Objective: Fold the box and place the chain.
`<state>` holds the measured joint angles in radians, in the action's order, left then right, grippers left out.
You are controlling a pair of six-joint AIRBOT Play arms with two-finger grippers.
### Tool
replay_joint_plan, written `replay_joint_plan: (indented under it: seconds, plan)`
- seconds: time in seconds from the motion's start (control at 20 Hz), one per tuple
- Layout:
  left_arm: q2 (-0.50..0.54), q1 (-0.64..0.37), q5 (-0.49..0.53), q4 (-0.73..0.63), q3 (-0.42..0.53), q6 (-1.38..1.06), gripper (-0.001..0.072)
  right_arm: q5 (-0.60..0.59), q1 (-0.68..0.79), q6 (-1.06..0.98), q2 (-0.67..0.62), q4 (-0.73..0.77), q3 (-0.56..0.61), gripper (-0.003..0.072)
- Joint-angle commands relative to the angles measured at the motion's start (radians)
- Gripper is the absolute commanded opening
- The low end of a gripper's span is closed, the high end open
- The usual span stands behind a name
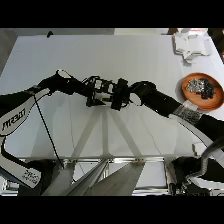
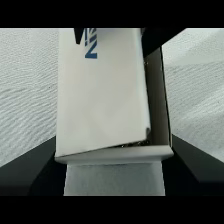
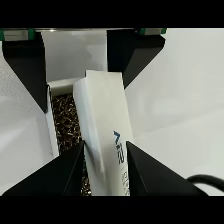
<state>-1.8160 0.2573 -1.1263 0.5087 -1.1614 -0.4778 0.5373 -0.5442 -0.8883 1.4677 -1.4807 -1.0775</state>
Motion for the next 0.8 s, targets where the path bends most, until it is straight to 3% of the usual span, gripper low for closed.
replay_joint_plan:
  seconds: [0.0, 0.5, 0.6, 0.75]
  plan:
    - [0.0, 0.0, 0.0, 0.0, 0.001, 0.0, 0.0187, 0.008, -0.001, -0.032, 0.007, 0.012, 0.0, 0.0295]
    - [0.0, 0.0, 0.0, 0.0, 0.0, 0.0, 0.0187, 0.027, -0.003, -0.04, 0.02, 0.049, 0.01, 0.0305]
    - [0.0, 0.0, 0.0, 0.0, 0.0, 0.0, 0.0187, 0.026, -0.003, -0.058, 0.02, 0.049, 0.012, 0.045]
    - [0.0, 0.0, 0.0, 0.0, 0.0, 0.0, 0.0187, 0.026, -0.003, -0.057, 0.019, 0.048, 0.012, 0.0458]
